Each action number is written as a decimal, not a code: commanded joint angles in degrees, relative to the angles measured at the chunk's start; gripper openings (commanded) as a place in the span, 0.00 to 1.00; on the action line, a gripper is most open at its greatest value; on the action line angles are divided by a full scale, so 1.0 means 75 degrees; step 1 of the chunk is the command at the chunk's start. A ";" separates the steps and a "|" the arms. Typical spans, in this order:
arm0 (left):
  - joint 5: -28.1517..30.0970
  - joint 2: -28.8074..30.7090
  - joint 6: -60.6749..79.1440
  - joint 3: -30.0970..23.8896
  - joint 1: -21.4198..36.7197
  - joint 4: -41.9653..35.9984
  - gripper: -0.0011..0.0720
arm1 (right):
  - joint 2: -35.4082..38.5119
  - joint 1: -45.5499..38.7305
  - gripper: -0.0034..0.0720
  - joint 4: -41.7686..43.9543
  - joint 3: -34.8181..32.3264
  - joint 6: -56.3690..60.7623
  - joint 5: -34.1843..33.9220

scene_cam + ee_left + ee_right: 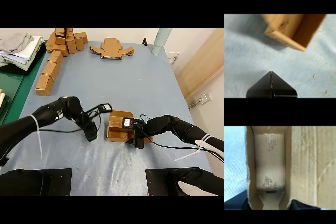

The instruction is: Fold the box.

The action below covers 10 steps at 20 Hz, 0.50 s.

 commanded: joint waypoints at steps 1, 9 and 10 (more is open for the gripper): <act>0.0793 0.0236 0.1929 -0.0379 -0.0420 -0.0548 0.24 | 0.0000 -0.0003 0.69 0.0000 -0.0003 0.0003 0.0003; 0.1818 0.0216 0.7166 -0.1515 0.0685 -0.4109 0.98 | 0.0003 -0.0003 0.69 0.0000 -0.0003 0.0003 0.0003; 0.1912 0.0210 0.7277 -0.1559 0.0682 -0.4304 0.98 | 0.0000 -0.0003 0.69 0.0000 -0.0003 0.0003 0.0003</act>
